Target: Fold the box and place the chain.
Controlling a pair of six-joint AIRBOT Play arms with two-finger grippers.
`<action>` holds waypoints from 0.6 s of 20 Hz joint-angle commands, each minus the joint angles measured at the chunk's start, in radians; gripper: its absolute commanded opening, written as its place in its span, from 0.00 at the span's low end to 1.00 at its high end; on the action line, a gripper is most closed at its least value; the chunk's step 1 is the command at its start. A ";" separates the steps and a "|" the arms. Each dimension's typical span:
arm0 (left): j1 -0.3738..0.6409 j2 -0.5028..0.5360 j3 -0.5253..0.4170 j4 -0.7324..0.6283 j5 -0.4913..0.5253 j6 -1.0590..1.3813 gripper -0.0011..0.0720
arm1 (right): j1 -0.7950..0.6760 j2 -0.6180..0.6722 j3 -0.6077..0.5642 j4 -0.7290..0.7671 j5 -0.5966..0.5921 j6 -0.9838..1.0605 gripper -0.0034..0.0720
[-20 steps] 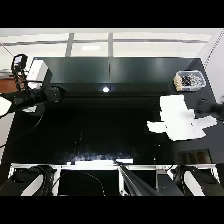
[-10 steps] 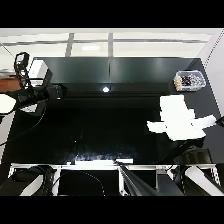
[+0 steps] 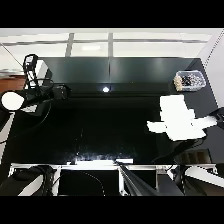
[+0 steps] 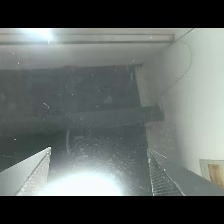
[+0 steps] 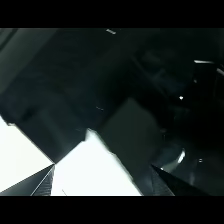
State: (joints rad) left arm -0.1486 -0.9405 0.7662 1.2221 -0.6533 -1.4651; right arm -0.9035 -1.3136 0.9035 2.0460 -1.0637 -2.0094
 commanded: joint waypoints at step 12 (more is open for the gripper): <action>-0.001 -0.014 0.000 -0.008 0.009 -0.004 0.98 | 0.058 -0.021 0.057 0.006 -0.285 -0.052 0.10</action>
